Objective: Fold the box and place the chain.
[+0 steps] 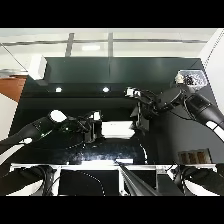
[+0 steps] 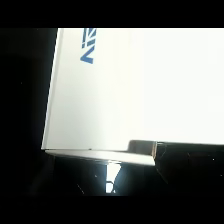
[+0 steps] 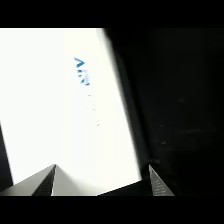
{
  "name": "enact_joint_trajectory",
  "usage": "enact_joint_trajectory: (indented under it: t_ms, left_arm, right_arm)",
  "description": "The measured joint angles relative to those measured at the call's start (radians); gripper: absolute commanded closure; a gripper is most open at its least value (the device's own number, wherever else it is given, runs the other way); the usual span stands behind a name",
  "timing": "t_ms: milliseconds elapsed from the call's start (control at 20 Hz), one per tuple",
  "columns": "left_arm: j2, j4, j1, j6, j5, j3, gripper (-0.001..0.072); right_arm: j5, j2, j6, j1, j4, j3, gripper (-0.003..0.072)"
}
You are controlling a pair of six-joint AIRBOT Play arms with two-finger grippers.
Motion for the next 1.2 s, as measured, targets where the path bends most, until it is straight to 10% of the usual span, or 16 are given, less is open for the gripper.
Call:
enact_joint_trajectory:
  t_ms: [1200]
  left_arm:
    - [0.000,0.000,0.000,0.000,0.000,0.000,0.0429]
  right_arm:
    - [0.034,0.005,0.147,0.123,-0.109,-0.002,-0.0011]
